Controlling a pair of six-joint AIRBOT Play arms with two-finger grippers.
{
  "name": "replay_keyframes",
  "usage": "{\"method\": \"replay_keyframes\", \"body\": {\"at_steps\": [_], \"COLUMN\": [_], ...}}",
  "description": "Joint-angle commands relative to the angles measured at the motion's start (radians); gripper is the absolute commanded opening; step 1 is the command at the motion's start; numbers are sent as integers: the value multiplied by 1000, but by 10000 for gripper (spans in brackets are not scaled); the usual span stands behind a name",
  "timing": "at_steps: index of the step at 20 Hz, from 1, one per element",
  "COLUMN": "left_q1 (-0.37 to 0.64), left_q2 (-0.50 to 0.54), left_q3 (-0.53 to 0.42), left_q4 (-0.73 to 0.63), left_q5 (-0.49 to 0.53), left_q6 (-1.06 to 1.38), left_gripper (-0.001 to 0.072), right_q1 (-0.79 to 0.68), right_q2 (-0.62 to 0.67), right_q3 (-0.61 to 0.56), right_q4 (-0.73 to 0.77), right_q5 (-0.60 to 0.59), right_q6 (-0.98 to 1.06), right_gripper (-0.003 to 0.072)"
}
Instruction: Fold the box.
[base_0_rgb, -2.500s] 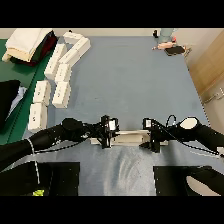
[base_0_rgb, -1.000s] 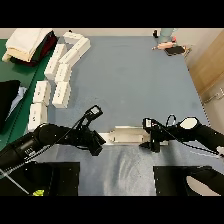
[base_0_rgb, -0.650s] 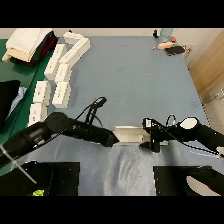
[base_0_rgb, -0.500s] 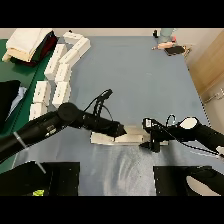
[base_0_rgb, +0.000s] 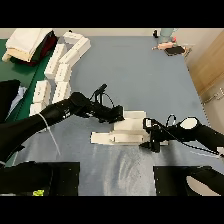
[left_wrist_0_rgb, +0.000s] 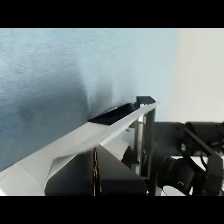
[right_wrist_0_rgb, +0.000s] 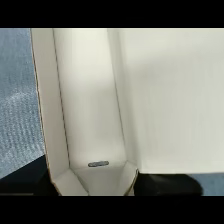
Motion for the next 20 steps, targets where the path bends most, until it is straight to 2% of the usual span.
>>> {"method": "replay_keyframes", "body": {"at_steps": [1,4,14,17,20], "left_q1": [16,16,13,21,62], "left_q2": [-79,-117,-156,-115,3], "left_q3": [4,4,5,9,10], "left_q4": [4,3,3,-1,0], "left_q5": [-83,-108,-113,-114,-124], "left_q6": [-14,-14,9,82,163], "left_gripper": [13,12,12,12,12], "right_q1": [0,0,0,0,0], "right_q2": [1,1,1,1,1], "right_q3": [1,1,1,1,1], "right_q4": [0,0,0,0,0], "right_q5": [0,0,0,1,0], "right_q6": [0,0,0,0,0], "right_gripper": [507,507,507,507,507]}}
